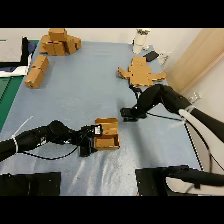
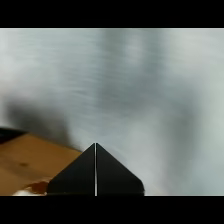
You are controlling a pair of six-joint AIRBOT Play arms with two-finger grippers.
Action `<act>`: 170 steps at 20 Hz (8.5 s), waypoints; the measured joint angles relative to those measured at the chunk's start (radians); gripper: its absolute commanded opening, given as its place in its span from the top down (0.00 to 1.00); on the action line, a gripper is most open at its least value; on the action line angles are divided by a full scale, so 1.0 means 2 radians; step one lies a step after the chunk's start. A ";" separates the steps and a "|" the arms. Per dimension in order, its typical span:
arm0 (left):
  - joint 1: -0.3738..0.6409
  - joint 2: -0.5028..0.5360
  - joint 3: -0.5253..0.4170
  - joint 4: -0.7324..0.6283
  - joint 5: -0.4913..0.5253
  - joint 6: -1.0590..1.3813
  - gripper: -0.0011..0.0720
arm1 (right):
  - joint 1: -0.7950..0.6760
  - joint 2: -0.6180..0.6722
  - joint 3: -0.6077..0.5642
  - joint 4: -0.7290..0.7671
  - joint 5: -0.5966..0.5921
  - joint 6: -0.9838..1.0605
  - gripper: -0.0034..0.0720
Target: Fold the box.
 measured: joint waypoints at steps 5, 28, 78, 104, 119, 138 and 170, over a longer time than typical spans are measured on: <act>0.000 0.000 0.000 0.000 0.000 0.000 0.43 | -0.019 -0.086 0.017 0.254 -0.076 -0.264 0.95; 0.000 0.000 0.000 0.000 0.000 0.000 0.43 | 0.367 0.289 -0.238 -0.220 0.273 -0.258 0.38; 0.000 0.000 0.000 0.000 0.000 0.000 0.43 | 0.445 0.265 -0.218 -0.489 0.267 -0.127 0.70; 0.000 0.000 0.000 0.000 0.000 0.000 0.43 | 0.473 0.264 -0.221 -0.492 0.249 -0.079 0.71; 0.000 0.000 0.000 0.000 0.000 0.000 0.43 | 0.488 0.245 -0.221 -0.463 0.248 -0.072 0.71; 0.000 0.000 0.000 0.000 0.000 0.000 0.43 | 0.488 0.426 -0.294 -0.270 0.218 0.328 0.95; 0.000 0.000 0.000 0.000 0.000 0.000 0.44 | 0.401 0.302 -0.381 -0.333 0.570 0.661 0.95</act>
